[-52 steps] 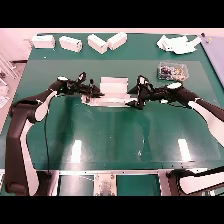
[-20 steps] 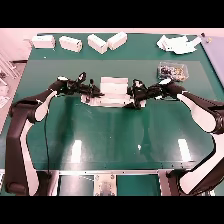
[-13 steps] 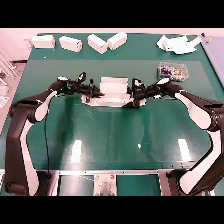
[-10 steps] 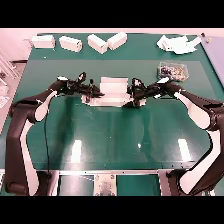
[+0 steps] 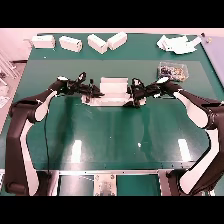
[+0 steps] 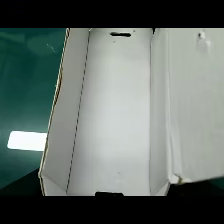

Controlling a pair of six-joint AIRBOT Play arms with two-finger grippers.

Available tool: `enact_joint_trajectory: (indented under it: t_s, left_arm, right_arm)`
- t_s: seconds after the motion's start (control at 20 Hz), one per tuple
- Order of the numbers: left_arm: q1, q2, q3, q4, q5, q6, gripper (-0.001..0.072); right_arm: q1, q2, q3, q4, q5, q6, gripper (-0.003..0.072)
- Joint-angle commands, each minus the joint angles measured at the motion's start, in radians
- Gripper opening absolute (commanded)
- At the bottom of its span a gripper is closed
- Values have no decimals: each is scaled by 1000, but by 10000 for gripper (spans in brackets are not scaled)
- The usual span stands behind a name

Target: Fold the box and place the chain.

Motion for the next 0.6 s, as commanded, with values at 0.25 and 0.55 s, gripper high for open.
enact_joint_trajectory:
  t_s: [0.25,0.55]
  left_arm:
    - [0,1,1,0,0,0,22]
    - [0,1,1,0,0,0,23]
  right_arm:
    - [1,-7,3,-5,1,0,560]
    - [1,-9,3,-10,2,0,560]
